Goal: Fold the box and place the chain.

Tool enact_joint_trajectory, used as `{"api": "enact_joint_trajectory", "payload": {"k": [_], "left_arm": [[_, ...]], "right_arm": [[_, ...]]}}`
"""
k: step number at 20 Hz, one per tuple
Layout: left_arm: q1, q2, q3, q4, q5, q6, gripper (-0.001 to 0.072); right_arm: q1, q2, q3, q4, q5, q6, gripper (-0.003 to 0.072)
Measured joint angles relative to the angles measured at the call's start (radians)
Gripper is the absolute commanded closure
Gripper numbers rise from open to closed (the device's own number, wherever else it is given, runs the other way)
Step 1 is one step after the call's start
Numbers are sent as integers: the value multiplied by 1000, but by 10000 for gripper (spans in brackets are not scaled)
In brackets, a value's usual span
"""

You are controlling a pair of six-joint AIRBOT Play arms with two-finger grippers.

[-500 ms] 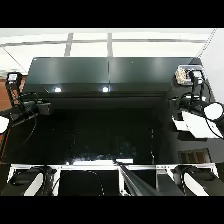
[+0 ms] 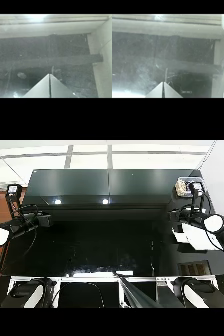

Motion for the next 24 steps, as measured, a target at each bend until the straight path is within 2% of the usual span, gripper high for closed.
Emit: {"api": "enact_joint_trajectory", "payload": {"k": [3,6,10,11,12,13,16,19,20,22,24], "left_arm": [[0,0,0,0,0,0,684],[0,0,0,0,0,0,684],[0,0,0,-3,1,0,683],[0,0,0,-9,5,0,683],[0,0,0,-14,5,0,683],[0,0,0,-18,6,-1,683],[0,0,-1,-30,20,-1,683],[0,-10,-2,-56,35,-1,682],[0,-16,-2,-69,34,-2,636],[-1,-34,-3,-92,25,-1,0],[-10,-60,-3,-108,19,-5,-5]], "right_arm": [[0,0,0,21,-61,0,673],[0,0,0,118,-122,3,673],[-1,-1,0,178,-288,3,671],[-2,-1,0,185,-349,3,531],[-5,-1,0,189,-411,3,165],[-12,-1,0,192,-479,1,-34],[-75,-3,0,170,-592,-52,-34],[-292,-49,32,154,-554,-97,-34],[-407,-79,65,149,-504,-95,-34],[-639,-156,165,128,-346,-87,-34],[-838,-261,296,63,-110,-96,-34]]}}
